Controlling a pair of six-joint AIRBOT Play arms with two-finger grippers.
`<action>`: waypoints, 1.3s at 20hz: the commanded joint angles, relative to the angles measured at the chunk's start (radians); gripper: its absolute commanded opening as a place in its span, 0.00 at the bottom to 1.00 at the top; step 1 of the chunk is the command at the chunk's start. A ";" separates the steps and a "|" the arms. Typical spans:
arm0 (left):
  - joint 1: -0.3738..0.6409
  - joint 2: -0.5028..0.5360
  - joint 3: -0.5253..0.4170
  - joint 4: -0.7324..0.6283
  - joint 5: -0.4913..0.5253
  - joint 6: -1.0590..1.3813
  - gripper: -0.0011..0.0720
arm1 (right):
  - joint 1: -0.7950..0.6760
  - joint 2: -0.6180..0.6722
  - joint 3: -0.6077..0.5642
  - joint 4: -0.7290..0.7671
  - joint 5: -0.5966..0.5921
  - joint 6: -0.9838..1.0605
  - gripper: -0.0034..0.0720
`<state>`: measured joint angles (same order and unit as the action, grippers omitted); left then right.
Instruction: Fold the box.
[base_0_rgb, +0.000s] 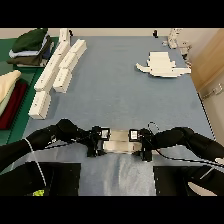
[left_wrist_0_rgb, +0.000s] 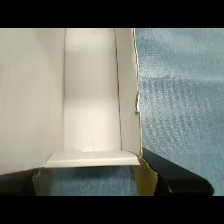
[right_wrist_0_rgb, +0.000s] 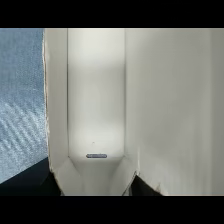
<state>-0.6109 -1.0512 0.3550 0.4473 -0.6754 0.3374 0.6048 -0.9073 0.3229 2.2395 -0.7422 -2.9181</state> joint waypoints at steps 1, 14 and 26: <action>-0.037 -0.001 0.000 0.025 0.031 -0.040 0.97 | 0.000 0.000 0.000 0.000 0.000 0.000 0.74; -0.038 -0.001 0.000 0.023 0.029 -0.041 0.58 | 0.000 0.000 0.000 0.000 0.000 0.000 0.74; -0.038 -0.001 0.000 0.021 0.029 -0.040 0.58 | 0.000 0.000 0.000 0.000 0.000 0.000 0.74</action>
<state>-0.6483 -1.0512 0.3550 0.4686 -0.6456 0.2966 0.6048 -0.9073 0.3229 2.2395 -0.7422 -2.9181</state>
